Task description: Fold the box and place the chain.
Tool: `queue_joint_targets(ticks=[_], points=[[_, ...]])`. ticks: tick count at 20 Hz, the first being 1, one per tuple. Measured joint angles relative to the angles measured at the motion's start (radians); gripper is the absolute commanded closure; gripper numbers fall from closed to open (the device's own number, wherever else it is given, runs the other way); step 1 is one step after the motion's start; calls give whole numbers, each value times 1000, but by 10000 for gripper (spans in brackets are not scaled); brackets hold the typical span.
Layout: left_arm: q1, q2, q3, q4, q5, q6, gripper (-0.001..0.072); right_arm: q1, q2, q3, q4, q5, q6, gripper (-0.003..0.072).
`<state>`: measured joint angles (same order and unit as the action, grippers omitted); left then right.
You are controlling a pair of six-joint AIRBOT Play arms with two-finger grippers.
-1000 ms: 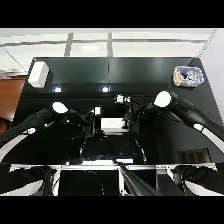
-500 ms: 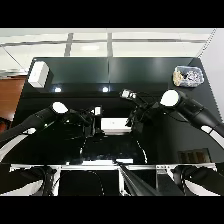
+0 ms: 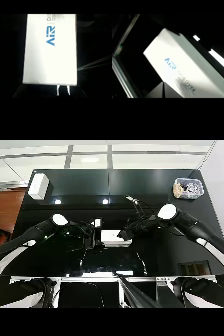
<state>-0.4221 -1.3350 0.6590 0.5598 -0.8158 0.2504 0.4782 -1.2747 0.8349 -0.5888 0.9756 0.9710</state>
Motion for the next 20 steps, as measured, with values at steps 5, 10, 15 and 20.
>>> queue_joint_targets(ticks=[5, 10, 15, 20], points=[[0, 0, 0, 0, -2, 0, 307, 3, -84, -2, 21, -23, 23, 673], [0, 0, 0, 1, -2, 1, 307, 3, -105, -2, 3, -24, 25, 673], [0, 0, 0, 0, -1, -2, 306, -40, -58, 8, -41, 28, 26, 673], [12, 38, 7, 46, -4, -46, -3, -222, 125, 24, -95, 214, 52, 673]])
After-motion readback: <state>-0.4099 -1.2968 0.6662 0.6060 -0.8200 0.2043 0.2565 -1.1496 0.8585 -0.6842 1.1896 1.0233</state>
